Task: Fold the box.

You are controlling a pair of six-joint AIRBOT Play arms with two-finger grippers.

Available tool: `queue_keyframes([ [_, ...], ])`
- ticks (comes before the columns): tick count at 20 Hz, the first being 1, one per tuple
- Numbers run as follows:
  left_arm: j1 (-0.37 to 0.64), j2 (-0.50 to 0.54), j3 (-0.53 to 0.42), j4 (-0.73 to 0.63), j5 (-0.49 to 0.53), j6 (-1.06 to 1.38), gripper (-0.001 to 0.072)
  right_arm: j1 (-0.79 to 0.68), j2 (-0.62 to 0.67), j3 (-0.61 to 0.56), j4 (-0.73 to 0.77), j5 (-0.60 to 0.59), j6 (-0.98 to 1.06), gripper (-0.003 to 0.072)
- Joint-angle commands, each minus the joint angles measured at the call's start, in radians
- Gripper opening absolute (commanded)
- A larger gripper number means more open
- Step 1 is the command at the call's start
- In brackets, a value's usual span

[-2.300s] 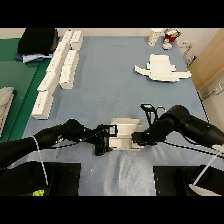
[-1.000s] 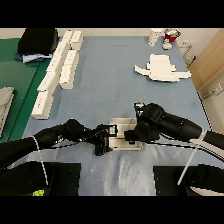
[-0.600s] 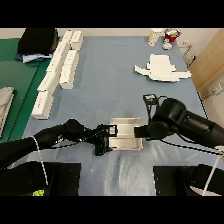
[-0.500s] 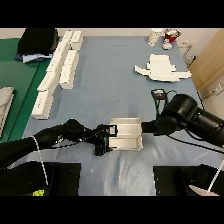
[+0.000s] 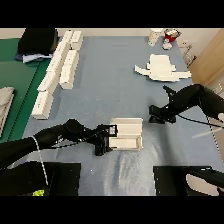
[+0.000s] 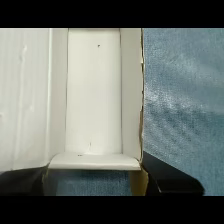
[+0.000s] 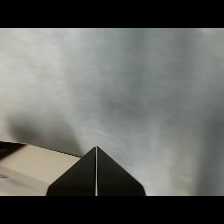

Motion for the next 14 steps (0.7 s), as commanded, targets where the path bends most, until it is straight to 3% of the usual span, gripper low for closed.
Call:
queue_keyframes([
  [1,0.000,0.000,0.001,0.000,0.000,0.000,0.0484,-0.085,-0.181,-0.003,0.449,-0.049,-0.362,0.0000],
  [3,0.000,0.000,0.001,0.000,0.000,0.000,0.0484,-0.045,-0.236,-0.003,0.537,-0.136,-0.468,0.0000],
  [6,0.000,0.000,0.001,0.000,0.000,0.000,0.0485,0.011,-0.217,-0.005,0.527,-0.149,-0.532,0.0000],
  [11,0.000,0.000,0.001,0.000,0.000,0.000,0.0484,0.101,-0.062,-0.036,0.452,-0.171,-0.593,0.0000],
  [14,0.000,0.000,0.001,0.000,0.000,0.000,0.0484,0.182,0.069,-0.135,0.453,-0.073,-0.647,0.0000],
])
